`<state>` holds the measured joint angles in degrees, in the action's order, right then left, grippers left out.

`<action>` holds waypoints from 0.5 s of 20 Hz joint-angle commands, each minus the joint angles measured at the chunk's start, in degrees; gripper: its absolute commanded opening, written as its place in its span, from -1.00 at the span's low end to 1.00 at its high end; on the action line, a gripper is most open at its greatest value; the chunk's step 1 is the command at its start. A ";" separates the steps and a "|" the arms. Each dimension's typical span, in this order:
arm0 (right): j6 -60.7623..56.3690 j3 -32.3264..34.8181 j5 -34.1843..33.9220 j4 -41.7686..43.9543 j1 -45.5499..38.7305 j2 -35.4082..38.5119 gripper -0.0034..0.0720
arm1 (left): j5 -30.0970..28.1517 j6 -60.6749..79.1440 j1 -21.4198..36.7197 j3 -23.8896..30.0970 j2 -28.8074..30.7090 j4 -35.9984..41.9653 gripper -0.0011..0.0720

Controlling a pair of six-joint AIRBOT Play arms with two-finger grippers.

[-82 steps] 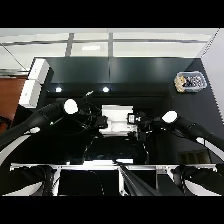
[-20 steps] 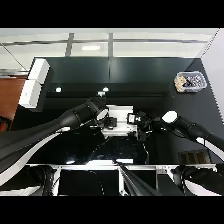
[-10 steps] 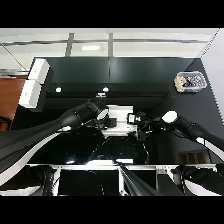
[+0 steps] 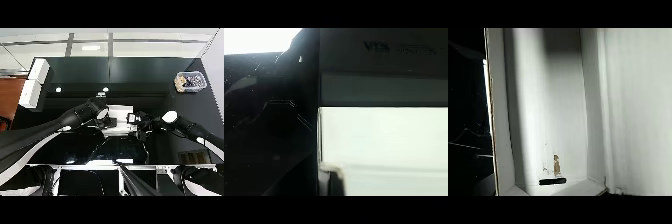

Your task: Fold the box and place the chain.

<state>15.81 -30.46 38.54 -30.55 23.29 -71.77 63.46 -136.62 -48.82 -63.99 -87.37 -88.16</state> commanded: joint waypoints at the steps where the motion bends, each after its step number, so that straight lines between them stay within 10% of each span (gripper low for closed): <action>1: 0.02 0.00 0.02 -0.02 0.02 -0.04 -0.57 | -0.17 0.07 0.04 -0.04 -0.04 0.11 -0.89; 10: 0.09 0.00 -0.46 0.48 0.02 -0.04 -0.57 | 0.13 0.04 0.02 -0.02 -0.07 0.39 -0.89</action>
